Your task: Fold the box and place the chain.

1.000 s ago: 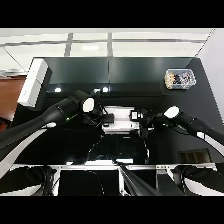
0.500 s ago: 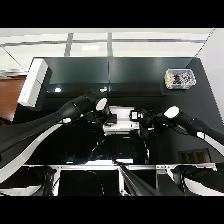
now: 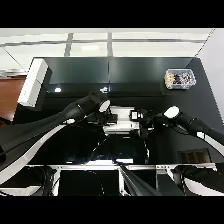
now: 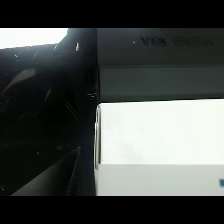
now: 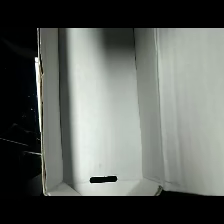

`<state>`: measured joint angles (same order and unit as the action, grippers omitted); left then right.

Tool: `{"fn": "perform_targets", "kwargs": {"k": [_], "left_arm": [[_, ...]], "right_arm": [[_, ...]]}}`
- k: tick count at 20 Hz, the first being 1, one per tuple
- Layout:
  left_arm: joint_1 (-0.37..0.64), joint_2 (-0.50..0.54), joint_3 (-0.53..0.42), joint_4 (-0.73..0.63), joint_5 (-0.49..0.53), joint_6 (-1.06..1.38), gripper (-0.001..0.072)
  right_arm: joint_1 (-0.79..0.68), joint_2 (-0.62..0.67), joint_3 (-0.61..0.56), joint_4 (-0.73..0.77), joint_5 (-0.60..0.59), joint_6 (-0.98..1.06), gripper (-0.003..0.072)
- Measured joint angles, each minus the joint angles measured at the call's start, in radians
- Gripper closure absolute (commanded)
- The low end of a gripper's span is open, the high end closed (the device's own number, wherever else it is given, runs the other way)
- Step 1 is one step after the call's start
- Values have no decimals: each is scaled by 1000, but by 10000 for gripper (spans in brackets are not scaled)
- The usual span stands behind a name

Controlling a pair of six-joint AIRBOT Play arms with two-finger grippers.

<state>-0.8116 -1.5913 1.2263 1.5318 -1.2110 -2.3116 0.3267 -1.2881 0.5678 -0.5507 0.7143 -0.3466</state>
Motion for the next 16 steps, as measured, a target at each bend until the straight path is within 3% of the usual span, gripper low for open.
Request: {"fn": "perform_targets", "kwargs": {"k": [4,5,6,7,11,12,14,16], "left_arm": [[-1,-10,0,3,4,-31,427],[-1,-11,0,3,4,-39,481],[-1,-13,1,3,5,-45,615],[-2,-13,2,-1,10,-51,683],[-2,-14,2,-11,18,-58,677],[-2,-14,2,-14,22,-59,642],[-2,-15,2,-20,47,-63,231],[-2,-15,2,-26,41,-70,199]], "right_arm": [[0,0,0,0,0,0,264],[0,0,0,0,0,0,265],[0,0,0,0,0,0,265],[0,0,0,0,0,0,265],[0,0,0,-1,0,2,265],[0,0,0,-1,1,2,264],[0,0,0,0,0,2,265],[0,0,0,0,0,2,264]]}}
